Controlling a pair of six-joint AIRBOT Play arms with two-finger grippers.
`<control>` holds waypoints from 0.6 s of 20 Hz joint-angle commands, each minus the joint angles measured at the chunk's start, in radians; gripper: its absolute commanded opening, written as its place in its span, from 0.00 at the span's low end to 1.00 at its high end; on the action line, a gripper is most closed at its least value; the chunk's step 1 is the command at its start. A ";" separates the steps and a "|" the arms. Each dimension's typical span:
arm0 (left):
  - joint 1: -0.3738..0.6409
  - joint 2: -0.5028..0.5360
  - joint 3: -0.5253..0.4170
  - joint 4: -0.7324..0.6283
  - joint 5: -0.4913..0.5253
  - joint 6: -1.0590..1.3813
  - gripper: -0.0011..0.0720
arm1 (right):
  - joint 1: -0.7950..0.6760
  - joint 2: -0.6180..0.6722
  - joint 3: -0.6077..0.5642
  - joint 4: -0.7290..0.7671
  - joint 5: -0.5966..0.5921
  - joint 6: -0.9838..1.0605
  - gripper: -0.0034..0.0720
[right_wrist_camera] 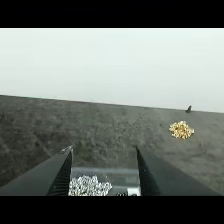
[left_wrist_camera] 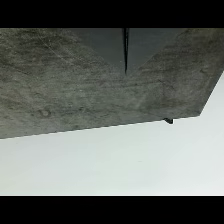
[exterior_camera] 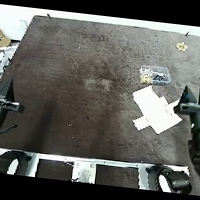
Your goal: Fold the box and place the chain.
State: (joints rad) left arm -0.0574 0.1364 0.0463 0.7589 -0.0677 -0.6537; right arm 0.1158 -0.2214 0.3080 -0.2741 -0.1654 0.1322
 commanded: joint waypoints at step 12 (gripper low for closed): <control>0.000 0.001 -0.001 0.000 0.000 0.000 0.03 | -0.798 -1.069 0.970 -0.595 1.387 0.564 0.64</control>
